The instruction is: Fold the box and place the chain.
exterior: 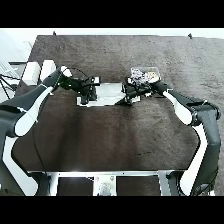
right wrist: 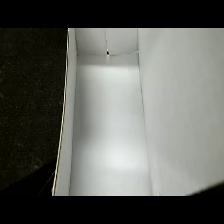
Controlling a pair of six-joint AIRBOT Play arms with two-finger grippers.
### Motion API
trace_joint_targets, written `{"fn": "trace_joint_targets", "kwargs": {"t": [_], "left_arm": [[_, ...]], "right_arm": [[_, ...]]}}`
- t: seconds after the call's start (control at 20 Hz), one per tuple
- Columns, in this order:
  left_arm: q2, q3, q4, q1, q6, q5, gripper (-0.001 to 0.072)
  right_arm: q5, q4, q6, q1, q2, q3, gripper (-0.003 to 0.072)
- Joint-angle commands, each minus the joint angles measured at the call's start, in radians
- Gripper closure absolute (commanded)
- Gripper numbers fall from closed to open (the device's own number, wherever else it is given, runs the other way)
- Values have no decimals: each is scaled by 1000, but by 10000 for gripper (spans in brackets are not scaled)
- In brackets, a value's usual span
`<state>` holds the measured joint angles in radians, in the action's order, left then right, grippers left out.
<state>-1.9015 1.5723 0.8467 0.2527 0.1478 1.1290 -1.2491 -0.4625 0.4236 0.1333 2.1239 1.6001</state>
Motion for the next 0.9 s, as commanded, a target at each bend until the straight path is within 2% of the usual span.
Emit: {"fn": "trace_joint_targets", "kwargs": {"t": [0.0,0.1,0.3,0.4,0.45,0.5,0.7,0.75,0.8,0.85], "left_arm": [[0,0,-17,15,15,-25,579],[0,-4,-24,34,19,-29,579],[0,-66,-27,60,37,-127,576],[0,-65,-33,57,36,-131,561],[0,-64,-36,57,36,-134,421],[0,-64,-48,57,35,-141,334],[0,-64,-51,57,36,-151,325],[0,-64,-51,57,36,-153,119],[0,-64,-51,57,23,-164,39],[0,-64,-51,57,15,-172,38]], "right_arm": [[-1,-1,0,0,1,0,210],[-1,-1,0,0,1,0,210],[-1,-1,0,0,1,0,210],[-1,-1,0,0,1,0,209],[-1,-1,0,1,1,0,210],[-1,-1,0,1,1,0,209],[-1,-1,0,0,1,0,210],[-1,-1,0,0,1,0,209],[-1,-1,0,0,1,0,210],[-1,-1,0,0,1,0,209]]}}
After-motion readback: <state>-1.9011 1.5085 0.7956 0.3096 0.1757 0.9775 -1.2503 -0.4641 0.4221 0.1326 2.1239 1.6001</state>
